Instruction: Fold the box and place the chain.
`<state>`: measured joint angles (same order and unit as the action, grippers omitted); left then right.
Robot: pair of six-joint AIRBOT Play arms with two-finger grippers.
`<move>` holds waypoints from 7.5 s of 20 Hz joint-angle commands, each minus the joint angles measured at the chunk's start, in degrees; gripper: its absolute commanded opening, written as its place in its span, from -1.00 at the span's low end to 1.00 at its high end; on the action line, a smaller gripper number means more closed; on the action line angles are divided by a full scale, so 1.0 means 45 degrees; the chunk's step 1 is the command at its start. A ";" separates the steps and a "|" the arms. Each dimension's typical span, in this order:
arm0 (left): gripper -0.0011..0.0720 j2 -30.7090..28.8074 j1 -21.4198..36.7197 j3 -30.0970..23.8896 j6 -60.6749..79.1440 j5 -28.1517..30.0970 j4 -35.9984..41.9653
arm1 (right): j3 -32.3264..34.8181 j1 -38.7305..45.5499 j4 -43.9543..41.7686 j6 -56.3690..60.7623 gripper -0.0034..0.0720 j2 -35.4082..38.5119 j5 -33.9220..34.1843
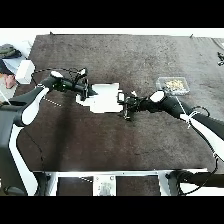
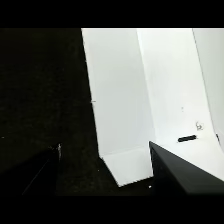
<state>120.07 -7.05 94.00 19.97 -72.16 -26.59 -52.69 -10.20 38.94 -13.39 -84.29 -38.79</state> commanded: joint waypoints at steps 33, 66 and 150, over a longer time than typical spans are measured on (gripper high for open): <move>-0.94 0.0010 0.0015 0.0000 0.0000 0.0010 0.0010 | -0.2375 0.0680 -0.0277 -0.0471 0.69 -0.1316 0.1005; -0.94 0.0010 0.0015 0.0000 0.0005 0.0044 0.0015 | -0.6756 0.1647 0.0248 -0.0078 0.67 -0.4483 -0.3604; -0.94 0.0010 0.0015 0.0000 0.0000 0.0044 0.0015 | -0.8393 0.1593 -0.1234 -0.0452 0.08 -0.7198 -0.5285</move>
<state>120.16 -7.03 94.02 19.97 -71.99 -26.59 -90.43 -2.98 33.43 -15.46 -116.64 -62.59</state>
